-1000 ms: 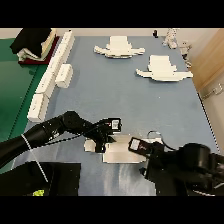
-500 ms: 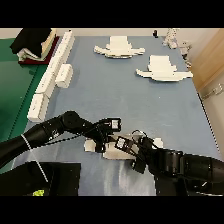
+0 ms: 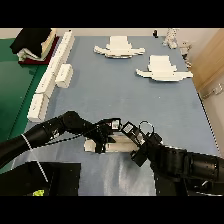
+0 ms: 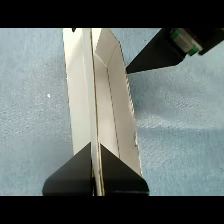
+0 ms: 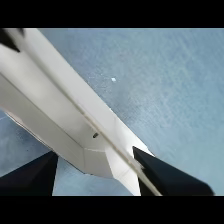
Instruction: Fold the box.
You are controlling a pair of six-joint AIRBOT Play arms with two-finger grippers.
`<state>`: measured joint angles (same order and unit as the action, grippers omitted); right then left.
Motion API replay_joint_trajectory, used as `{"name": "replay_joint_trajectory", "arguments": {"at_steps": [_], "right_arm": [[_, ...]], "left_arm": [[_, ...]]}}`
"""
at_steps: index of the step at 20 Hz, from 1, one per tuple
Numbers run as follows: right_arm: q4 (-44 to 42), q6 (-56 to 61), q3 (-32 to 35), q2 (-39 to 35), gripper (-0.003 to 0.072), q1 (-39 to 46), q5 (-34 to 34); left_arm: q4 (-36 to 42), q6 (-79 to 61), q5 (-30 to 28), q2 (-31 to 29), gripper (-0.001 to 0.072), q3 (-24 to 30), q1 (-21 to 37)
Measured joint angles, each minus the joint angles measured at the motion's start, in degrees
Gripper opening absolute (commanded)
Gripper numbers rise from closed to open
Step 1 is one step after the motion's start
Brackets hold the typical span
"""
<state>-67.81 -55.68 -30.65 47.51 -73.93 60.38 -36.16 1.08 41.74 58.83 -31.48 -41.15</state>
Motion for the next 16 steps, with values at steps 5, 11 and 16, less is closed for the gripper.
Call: {"name": "replay_joint_trajectory", "arguments": {"at_steps": [5, 11, 16], "right_arm": [[0.59, 1.84, -0.15, -0.02, 0.072, -0.02, 1.2], [-1.64, -9.7, -0.17, -0.22, 0.072, 2.69, -0.28], [-15.45, -37.35, 0.76, -1.73, 0.072, 15.91, -5.38]], "left_arm": [[0.0, 0.0, -0.13, -0.07, 0.0015, 0.0, 0.0], [-0.02, 0.0, -0.15, -0.07, 0.0015, 0.0, 0.0], [-0.02, 0.0, -0.15, -0.07, 0.0015, 0.0, 0.0]]}}
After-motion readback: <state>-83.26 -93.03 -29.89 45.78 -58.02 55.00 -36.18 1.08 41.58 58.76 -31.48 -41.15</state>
